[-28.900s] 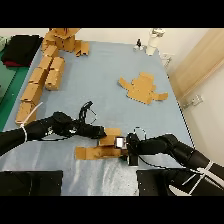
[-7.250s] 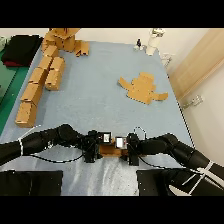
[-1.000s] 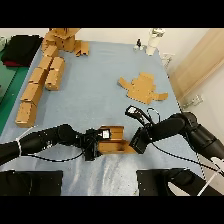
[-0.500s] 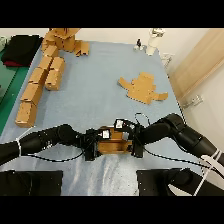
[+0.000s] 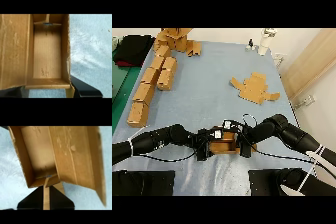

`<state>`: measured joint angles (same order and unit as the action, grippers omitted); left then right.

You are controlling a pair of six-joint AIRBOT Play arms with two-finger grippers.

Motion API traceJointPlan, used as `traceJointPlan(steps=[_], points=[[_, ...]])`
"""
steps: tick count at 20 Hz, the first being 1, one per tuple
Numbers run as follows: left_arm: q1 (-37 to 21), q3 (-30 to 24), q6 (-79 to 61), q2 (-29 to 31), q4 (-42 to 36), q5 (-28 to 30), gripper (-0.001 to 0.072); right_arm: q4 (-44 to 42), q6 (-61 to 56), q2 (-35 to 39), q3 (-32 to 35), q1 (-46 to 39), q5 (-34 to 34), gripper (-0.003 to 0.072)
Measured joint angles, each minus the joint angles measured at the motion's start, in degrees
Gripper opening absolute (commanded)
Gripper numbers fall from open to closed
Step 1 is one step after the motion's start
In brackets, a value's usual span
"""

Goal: Fold the box.

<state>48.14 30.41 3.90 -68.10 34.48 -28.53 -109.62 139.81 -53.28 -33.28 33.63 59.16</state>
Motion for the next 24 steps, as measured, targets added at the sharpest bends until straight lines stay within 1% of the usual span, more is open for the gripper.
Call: traceJointPlan(steps=[4,5,6,7,8,9,13,14,15,16,17,19,20,21,22,23,24], points=[[0.0,0.0,0.0,0.0,0.02,0.0,0.0474,-2.4,0.24,-0.15,0.44,0.07,-0.57,0.0083],[0.0,0.0,0.0,0.0,0.02,0.0,0.0474,-3.17,0.48,-0.17,0.74,0.07,-0.92,0.0099],[0.0,0.0,0.0,0.0,0.02,0.0,0.0474,-3.76,0.7,-0.15,1.03,0.07,-1.27,0.0195],[0.0,0.0,0.0,0.0,0.02,-0.02,0.0474,-4.44,0.85,-0.17,1.27,0.07,-1.68,0.0312],[0.0,0.0,0.0,0.0,0.04,-0.02,0.0474,-4.92,1.09,-0.17,1.44,0.07,-2.01,0.0401],[0.0,0.0,-0.02,0.0,0.07,-0.04,0.0474,-5.29,1.22,-0.17,1.55,0.04,-2.21,0.0423],[0.0,0.0,-0.02,0.0,0.11,-0.09,0.0474,-6.73,1.53,-0.17,1.81,0.02,-2.62,0.042],[0.0,0.0,-0.02,0.0,0.11,-0.09,0.0474,-6.99,1.6,-0.17,1.84,0.02,-2.64,0.039],[0.0,0.0,-0.02,0.0,0.11,-0.09,0.0474,-7.39,1.66,-0.17,1.84,0.02,-2.71,0.0195],[0.0,0.0,0.0,0.0,0.07,-0.09,0.0474,-8.2,1.7,-0.17,1.86,0.07,-2.71,0.0107],[0.0,0.0,0.0,0.0,0.04,-0.07,0.0474,-9.03,1.7,-0.17,1.84,0.13,-2.71,0.0083],[0.0,0.0,0.0,0.0,0.02,-0.07,0.0474,-9.03,1.7,-0.17,1.86,0.07,-2.78,0.0089],[0.0,0.0,0.02,0.0,0.02,-0.07,0.0473,-9.07,1.7,-0.17,1.84,0.07,-2.78,0.0113],[0.0,0.0,0.0,0.0,0.02,-0.04,0.0474,-9.09,1.7,-0.17,1.86,0.09,-2.78,0.0113],[0.0,0.0,0.02,0.0,0.02,-0.04,0.0474,-9.07,1.7,-0.17,1.84,0.07,-2.78,0.0135],[0.0,0.0,0.02,0.0,0.02,-0.04,0.0474,-9.09,1.7,-0.17,1.84,0.07,-2.78,0.0195],[0.0,0.0,0.0,0.0,0.02,-0.02,0.0474,-9.09,1.7,-0.17,1.86,0.07,-2.78,0.0192]])
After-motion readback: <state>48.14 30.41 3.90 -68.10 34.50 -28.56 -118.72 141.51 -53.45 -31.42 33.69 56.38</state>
